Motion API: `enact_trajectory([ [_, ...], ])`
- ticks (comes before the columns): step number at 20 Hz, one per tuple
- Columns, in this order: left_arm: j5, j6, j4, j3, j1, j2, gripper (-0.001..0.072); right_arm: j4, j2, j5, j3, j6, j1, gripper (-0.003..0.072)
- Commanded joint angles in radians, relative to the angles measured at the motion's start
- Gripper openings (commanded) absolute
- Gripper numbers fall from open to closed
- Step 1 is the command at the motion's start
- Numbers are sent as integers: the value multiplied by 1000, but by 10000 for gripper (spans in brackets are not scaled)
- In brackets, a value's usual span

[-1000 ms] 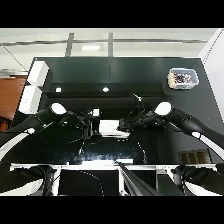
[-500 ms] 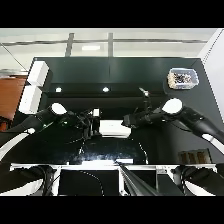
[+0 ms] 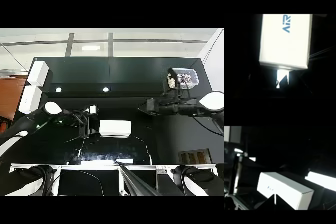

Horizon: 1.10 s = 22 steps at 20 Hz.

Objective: Fold the box and place the chain.

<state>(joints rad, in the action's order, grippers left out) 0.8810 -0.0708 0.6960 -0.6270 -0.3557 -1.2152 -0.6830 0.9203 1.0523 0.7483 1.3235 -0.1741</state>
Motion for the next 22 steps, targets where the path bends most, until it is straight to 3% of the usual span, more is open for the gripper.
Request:
enact_trajectory([
  [1,76,162,69,-4,40,108,720,-32,-31,19,1,-8,76,33],
  [3,89,234,54,-24,20,161,720,-33,-31,3,1,-27,80,33],
  [6,89,331,52,-110,-64,144,718,-33,-31,-29,1,-34,80,33],
  [14,-18,335,48,-246,-266,-102,718,-37,-31,-27,1,-42,80,33],
  [22,-11,336,46,-253,-288,-140,718,-63,-31,-29,1,-41,80,32],
])
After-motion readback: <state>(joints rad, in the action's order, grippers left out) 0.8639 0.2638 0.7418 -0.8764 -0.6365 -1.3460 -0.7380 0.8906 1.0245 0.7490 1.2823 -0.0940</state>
